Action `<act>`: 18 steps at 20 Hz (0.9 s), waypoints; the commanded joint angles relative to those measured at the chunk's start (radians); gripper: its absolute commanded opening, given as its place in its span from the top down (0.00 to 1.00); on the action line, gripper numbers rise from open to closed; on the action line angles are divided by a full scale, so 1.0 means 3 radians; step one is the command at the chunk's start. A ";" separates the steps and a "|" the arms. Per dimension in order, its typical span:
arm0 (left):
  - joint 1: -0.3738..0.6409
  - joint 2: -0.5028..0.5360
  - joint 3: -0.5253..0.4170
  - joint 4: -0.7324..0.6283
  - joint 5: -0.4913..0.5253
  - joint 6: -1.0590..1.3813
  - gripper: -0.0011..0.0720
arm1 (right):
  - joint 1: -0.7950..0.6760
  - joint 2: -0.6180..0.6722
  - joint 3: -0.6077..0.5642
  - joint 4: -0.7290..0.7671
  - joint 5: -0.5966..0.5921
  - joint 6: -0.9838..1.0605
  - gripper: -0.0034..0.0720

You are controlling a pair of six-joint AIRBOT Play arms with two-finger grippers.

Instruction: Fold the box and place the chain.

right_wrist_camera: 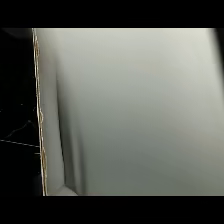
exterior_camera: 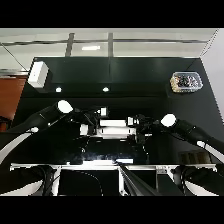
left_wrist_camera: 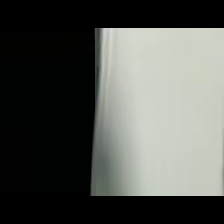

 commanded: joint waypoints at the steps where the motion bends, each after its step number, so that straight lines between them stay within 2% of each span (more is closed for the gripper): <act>1: 0.0028 0.0164 0.0032 0.0238 -0.0071 -0.0284 0.31 | 0.0003 -0.0003 -0.0003 0.0001 -0.0008 -0.0001 0.38; 2: 0.0048 0.0275 0.0048 0.0462 -0.0139 -0.0398 0.24 | 0.0003 -0.0003 -0.0003 0.0001 -0.0008 -0.0001 0.38; 3: 0.0072 0.0406 0.0056 0.0701 -0.0211 -0.0537 0.22 | 0.0003 -0.0003 -0.0003 0.0001 -0.0008 -0.0001 0.38; 6: 0.0179 0.0881 0.0056 0.1345 -0.0544 -0.1208 0.23 | 0.0003 -0.0003 -0.0003 0.0001 -0.0008 -0.0001 0.38; 7: 0.0186 0.1031 0.0056 0.1572 -0.0701 -0.1494 0.40 | 0.0003 -0.0003 -0.0003 0.0001 -0.0008 -0.0001 0.38; 8: 0.0181 0.1153 0.0055 0.1752 -0.0858 -0.1747 0.83 | 0.0003 -0.0003 -0.0003 0.0001 -0.0008 -0.0001 0.38; 9: 0.0179 0.1255 0.0050 0.1802 -0.1039 -0.1960 0.95 | 0.0003 -0.0003 -0.0003 0.0001 -0.0008 -0.0001 0.38; 10: 0.0178 0.1312 0.0036 0.1717 -0.1177 -0.2249 0.95 | 0.0003 -0.0003 -0.0003 0.0001 -0.0009 -0.0001 0.38; 12: 0.0178 0.1326 -0.0045 0.1123 -0.1336 -0.2591 0.95 | 0.0003 -0.0003 -0.0003 0.0001 -0.0008 -0.0001 0.38; 13: 0.0179 0.1325 -0.0134 0.0727 -0.1253 -0.2578 0.95 | 0.0003 -0.0003 -0.0003 0.0001 -0.0008 -0.0001 0.38; 16: 0.0178 0.1264 -0.0472 -0.0310 -0.0498 -0.2392 0.95 | 0.0003 -0.0003 -0.0003 0.0001 -0.0008 -0.0001 0.38; 18: 0.0178 0.1096 -0.0629 -0.1011 -0.0286 -0.1841 0.95 | 0.0003 -0.0003 -0.0003 0.0001 -0.0008 -0.0001 0.38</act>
